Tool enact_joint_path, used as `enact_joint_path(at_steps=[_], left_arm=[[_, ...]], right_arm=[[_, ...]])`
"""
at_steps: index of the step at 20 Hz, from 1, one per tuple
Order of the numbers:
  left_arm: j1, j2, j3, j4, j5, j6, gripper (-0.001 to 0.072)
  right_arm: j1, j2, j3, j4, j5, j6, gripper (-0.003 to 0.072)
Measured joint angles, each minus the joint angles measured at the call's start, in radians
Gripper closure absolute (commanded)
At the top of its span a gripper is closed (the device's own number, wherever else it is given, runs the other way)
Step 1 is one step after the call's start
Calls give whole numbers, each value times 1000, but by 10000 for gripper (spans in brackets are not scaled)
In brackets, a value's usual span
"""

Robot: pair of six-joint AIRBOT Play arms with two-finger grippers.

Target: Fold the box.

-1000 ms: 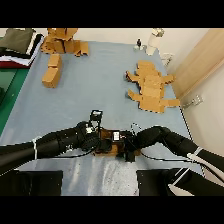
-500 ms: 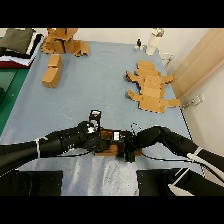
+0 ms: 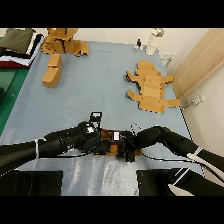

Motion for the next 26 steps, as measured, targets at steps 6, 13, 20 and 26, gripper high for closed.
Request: enact_joint_path(at_steps=[6, 13, 20, 26], left_arm=[[1, -5, 0, -2, -9, 0, 361], [2, -9, -1, 5, 24, 1, 647], [1, -9, 1, -34, 79, 4, 200], [1, 42, 1, -43, 53, 2, 201]], right_arm=[[0, 0, 0, 0, 0, 0, 207], [0, 0, 0, 0, 0, 4, 207], [0, 0, 0, 0, 0, 0, 208], [0, 0, 0, 0, 1, 0, 207]])
